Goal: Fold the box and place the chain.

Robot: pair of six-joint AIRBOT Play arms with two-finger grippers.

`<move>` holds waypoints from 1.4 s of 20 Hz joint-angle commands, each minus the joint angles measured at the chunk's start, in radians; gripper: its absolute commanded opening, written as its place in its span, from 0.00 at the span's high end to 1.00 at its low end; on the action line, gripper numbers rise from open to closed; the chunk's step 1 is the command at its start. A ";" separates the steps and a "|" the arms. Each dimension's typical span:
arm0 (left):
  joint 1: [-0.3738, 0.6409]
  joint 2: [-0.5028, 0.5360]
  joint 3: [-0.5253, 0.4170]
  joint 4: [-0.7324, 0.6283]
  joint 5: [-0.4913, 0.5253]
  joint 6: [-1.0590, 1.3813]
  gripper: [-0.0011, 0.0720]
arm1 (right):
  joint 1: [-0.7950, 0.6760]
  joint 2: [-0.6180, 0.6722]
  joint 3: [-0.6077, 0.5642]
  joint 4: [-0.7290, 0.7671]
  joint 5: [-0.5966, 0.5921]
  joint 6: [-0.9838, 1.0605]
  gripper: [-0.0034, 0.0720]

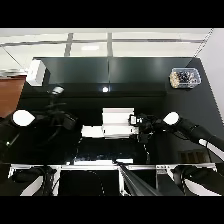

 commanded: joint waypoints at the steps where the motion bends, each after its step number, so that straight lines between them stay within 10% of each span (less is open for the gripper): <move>1: 0.232 -0.076 -0.035 -0.076 -0.222 -0.357 0.95 | 0.000 0.000 0.000 0.000 0.000 0.000 0.89; 4: 0.306 -0.232 -0.052 -0.253 -0.329 -0.201 0.95 | 0.000 0.000 0.000 0.000 0.000 0.000 0.89; 8: 0.163 -0.355 -0.050 -0.311 -0.268 -0.156 0.95 | 0.000 0.000 0.000 0.000 0.000 0.000 0.89; 17: -0.028 -0.389 -0.010 -0.508 -0.231 0.111 0.94 | 0.000 0.000 0.000 0.000 0.000 0.000 0.89; 19: -0.028 -0.389 0.015 -0.504 -0.237 0.113 0.71 | 0.000 0.000 0.000 0.000 0.000 0.000 0.89; 21: -0.028 -0.389 0.032 -0.505 -0.246 0.104 0.13 | 0.000 0.000 0.000 0.000 0.000 0.000 0.89; 28: -0.103 -0.389 0.084 -0.551 -0.286 0.078 0.06 | 0.000 0.000 0.000 0.000 0.000 0.000 0.89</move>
